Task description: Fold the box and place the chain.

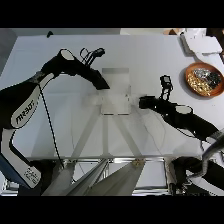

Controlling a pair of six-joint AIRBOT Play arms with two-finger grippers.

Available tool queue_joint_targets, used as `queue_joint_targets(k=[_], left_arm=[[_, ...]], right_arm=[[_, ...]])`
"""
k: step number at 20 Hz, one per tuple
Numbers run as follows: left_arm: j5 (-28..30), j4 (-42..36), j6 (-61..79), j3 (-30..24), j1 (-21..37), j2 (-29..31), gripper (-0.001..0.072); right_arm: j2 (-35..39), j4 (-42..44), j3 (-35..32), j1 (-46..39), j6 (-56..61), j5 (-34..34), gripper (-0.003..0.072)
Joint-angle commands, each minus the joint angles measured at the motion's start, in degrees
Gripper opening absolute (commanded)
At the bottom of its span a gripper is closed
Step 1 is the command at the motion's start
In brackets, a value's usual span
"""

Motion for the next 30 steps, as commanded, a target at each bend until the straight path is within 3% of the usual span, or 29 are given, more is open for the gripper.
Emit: queue_joint_targets(k=[1, 2, 6, 8, 9, 10, 11, 30], left_arm=[[-2.2, 1.8, 4.5, 0.0, -0.7, -0.2, 0.0618], [-2.2, 1.8, 5.4, 0.0, -0.8, -0.2, 0.0616], [-3.4, 0.9, 8.1, 0.0, -0.9, -0.2, 0.0329], [-4.4, -1.4, 8.2, 0.0, -0.9, -0.2, 0.0259], [-5.1, -2.1, 9.7, 0.0, -0.9, -0.2, 0.0183], [-5.7, -2.0, 11.5, 0.0, -0.9, -0.2, 0.004], [-6.3, -2.0, 12.7, 0.0, -0.9, -0.3, 0.0005], [-7.3, -1.9, 12.9, 0.0, -0.9, -0.9, 0.0009]], right_arm=[[0.0, 0.0, 0.0, 0.1, 0.0, 0.0, 0.0015], [0.0, 0.0, 0.0, 0.1, 0.0, 0.0, 0.0015], [0.0, 0.0, 0.0, 0.1, 0.0, 0.0, 0.0015], [0.0, 0.0, 0.0, 0.1, 0.0, 0.0, 0.0015], [0.0, 0.0, 0.0, 0.1, 0.0, 0.0, 0.0015], [0.0, 0.0, 0.0, 0.1, 0.0, 0.0, 0.0015], [0.0, 0.0, 0.0, 0.1, 0.0, 0.0, 0.0015], [0.0, 0.0, 0.0, 0.1, 0.0, 0.0, 0.0015]])
